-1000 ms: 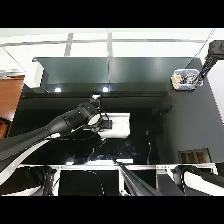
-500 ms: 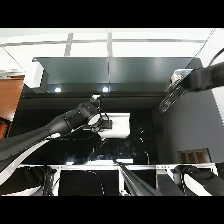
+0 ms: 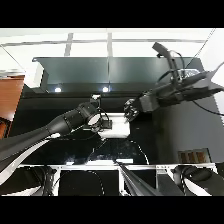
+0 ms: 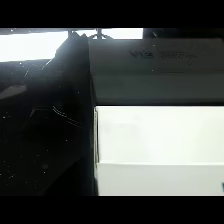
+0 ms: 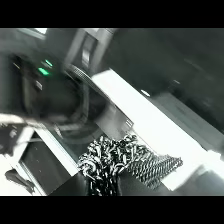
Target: Fold the box and place the chain.
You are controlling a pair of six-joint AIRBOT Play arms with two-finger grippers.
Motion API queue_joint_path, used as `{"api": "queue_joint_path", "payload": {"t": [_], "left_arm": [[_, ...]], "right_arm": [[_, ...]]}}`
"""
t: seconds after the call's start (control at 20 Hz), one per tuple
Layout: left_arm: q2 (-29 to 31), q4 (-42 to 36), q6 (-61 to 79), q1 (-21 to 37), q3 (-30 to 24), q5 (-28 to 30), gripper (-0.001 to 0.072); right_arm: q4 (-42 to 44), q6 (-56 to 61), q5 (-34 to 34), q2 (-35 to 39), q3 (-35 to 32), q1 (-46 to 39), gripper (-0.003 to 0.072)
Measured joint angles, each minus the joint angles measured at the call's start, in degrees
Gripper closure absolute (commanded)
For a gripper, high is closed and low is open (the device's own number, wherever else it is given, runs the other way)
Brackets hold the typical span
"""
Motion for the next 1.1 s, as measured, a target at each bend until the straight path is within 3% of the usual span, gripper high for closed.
{"api": "queue_joint_path", "payload": {"t": [0.7, 1.1], "left_arm": [[0.0, -0.02, 0.0, 0.0, 0.0, -0.02, 0.0683], [0.0, 0.0, 0.0, 0.0, 0.0, -0.02, 0.0683]], "right_arm": [[1.11, -0.13, -9.57, -4.44, -12.87, 4.11, 0.0676], [-1.79, 0.9, -7.74, -4.94, -14.8, 4.59, 0.0676]]}}
